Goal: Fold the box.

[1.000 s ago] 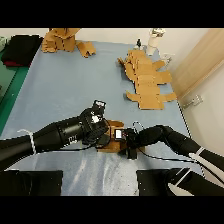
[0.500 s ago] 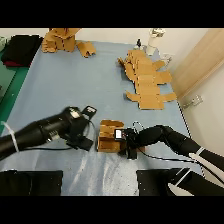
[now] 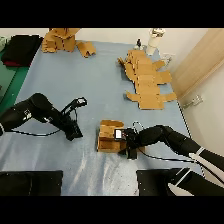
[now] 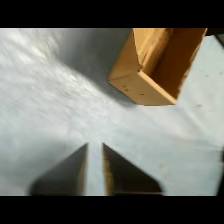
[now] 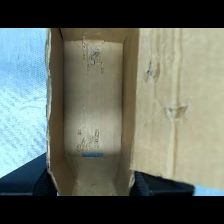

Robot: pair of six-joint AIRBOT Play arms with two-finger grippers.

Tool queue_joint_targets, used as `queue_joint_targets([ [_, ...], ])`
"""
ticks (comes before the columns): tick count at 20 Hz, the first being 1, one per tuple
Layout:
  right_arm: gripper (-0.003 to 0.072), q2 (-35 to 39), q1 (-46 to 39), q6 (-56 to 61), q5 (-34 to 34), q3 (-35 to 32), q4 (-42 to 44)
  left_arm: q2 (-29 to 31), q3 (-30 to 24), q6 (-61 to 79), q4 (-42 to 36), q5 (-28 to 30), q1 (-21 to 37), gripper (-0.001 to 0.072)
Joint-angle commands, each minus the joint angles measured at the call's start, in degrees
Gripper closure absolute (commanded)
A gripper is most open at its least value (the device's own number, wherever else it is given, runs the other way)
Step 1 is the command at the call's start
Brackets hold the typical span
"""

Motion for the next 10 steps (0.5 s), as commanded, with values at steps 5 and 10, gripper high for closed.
queue_joint_targets([
  [5, 0.0188, 0.0, 0.0, 0.0, -0.4, 0.1, 0.0, -0.7, -3.7, 24.0, -2.6, 16.4, -8.7, 0.0006],
  [10, 0.0188, 0.0, 0.0, 0.0, -0.4, 0.1, 0.0, -0.7, -7.8, 27.1, -3.3, 20.1, -14.9, 0.0006],
])
